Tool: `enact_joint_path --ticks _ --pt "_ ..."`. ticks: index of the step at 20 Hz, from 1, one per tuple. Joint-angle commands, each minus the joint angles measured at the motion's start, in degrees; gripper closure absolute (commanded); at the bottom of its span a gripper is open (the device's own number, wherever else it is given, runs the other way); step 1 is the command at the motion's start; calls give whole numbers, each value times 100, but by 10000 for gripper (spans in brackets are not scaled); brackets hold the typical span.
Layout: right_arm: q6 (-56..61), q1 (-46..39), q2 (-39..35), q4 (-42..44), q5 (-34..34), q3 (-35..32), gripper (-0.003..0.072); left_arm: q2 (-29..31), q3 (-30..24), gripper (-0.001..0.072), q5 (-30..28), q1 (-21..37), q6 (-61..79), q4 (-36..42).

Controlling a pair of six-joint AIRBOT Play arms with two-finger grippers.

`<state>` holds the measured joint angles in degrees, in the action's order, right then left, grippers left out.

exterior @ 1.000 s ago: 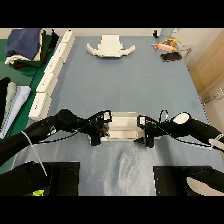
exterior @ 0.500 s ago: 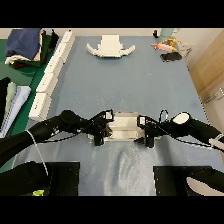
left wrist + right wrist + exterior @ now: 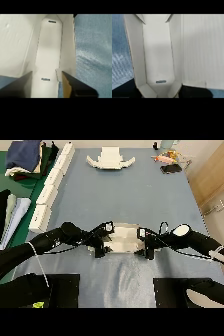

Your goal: Fold the box.

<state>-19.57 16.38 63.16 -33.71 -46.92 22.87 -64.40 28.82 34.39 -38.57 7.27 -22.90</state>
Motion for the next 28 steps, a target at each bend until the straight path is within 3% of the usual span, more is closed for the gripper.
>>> enact_joint_path --ticks 1,2,6,9,12,15,18,22,25,28 --pt "2 2 -2 7 0 4 167 4 0 613 7 -2 -282 -66" --pt "2 2 -2 7 -2 4 167 11 0 695 4 -2 -310 -101" --pt "2 2 -2 7 -2 4 167 208 4 695 9 9 -1423 -651" --pt "2 2 -2 7 -2 4 167 824 4 695 48 22 -3425 -1932" --pt "2 2 -2 7 -2 4 167 1690 4 695 778 299 -6013 -3495" --pt "2 2 -2 7 0 4 167 2566 2 695 1554 822 -8059 -4258" --pt "2 2 -2 7 0 4 167 2865 -31 695 1956 1458 -8946 -4334" --pt "2 2 -2 4 -2 4 167 2485 -295 695 1980 2149 -9670 -4192" --pt "2 2 -2 7 0 4 167 1934 -496 695 1893 2103 -9438 -3589" --pt "2 2 -2 4 -2 4 167 1366 -549 695 1381 1639 -9007 -2938"
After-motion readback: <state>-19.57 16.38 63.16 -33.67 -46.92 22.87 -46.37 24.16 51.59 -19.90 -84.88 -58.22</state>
